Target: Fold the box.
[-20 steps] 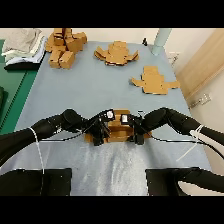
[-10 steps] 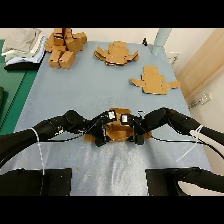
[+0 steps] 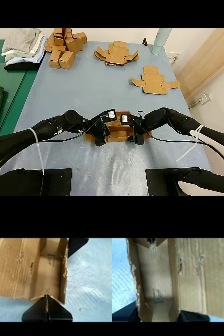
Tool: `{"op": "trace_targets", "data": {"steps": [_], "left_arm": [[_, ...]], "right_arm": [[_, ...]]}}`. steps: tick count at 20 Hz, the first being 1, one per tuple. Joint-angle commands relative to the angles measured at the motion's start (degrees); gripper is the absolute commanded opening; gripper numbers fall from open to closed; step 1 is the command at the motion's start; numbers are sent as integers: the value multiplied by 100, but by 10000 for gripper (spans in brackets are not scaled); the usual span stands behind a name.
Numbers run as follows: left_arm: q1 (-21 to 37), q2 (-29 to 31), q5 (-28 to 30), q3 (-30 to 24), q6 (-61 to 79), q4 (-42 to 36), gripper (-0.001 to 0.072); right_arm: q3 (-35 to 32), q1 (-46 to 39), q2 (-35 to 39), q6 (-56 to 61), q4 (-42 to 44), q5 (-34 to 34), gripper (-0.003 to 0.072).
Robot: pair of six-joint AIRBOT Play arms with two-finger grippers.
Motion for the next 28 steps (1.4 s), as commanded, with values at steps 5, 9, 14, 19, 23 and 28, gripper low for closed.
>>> {"op": "trace_targets", "data": {"steps": [5, 9, 14, 19, 23, 28], "left_arm": [[1051, 1751, -1709, -26, -5969, 3506, 12], [2002, 2306, -1917, -634, -7538, 3486, 13], [1880, 1692, -1307, -1290, -7329, 1703, 12], [798, 966, -129, -1285, -7110, 509, 12], [131, 800, 450, -1141, -7112, 129, 12], [-7, 802, 297, -811, -7156, 149, 12]], "right_arm": [[-2, 4, -4, 0, 0, 2, 504], [-2, 4, -4, 0, 0, 2, 504], [-2, 4, -4, 0, -2, 0, 504], [-2, 4, -4, 0, 0, 2, 504], [-2, 4, -4, 0, -2, 2, 504], [-2, 4, -4, 0, -2, 2, 504]]}}
